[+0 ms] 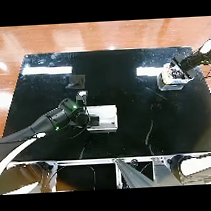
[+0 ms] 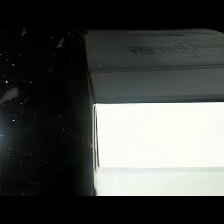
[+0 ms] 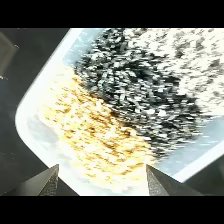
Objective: Fold the box and place the chain.
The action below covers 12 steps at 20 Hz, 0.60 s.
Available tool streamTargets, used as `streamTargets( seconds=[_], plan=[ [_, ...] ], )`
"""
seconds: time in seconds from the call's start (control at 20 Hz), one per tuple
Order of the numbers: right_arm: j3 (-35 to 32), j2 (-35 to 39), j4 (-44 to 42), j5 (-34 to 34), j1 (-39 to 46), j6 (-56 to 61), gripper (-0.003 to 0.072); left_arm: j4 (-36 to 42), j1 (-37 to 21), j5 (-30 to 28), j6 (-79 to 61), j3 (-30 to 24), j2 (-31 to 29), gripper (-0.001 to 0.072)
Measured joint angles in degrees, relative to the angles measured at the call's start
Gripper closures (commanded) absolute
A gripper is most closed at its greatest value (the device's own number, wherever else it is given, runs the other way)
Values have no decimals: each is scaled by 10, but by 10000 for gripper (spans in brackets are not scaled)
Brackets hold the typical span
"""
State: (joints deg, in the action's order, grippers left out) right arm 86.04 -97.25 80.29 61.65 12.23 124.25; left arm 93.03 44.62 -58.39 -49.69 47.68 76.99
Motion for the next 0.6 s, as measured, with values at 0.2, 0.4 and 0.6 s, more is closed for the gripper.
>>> streamTargets(
  seconds=[0.2, 0.4, 0.6],
  plan=[
    [3, -10, -37, -24, 5, 34, 80, 0, 0, 0, 0, 0, 0, 689],
    [5, -18, -54, -34, 6, 44, 79, 0, 0, 0, 0, 0, 0, 689],
    [5, -29, -61, -38, 6, 44, 79, 0, 0, 0, 0, 0, 0, 689]
  ],
)
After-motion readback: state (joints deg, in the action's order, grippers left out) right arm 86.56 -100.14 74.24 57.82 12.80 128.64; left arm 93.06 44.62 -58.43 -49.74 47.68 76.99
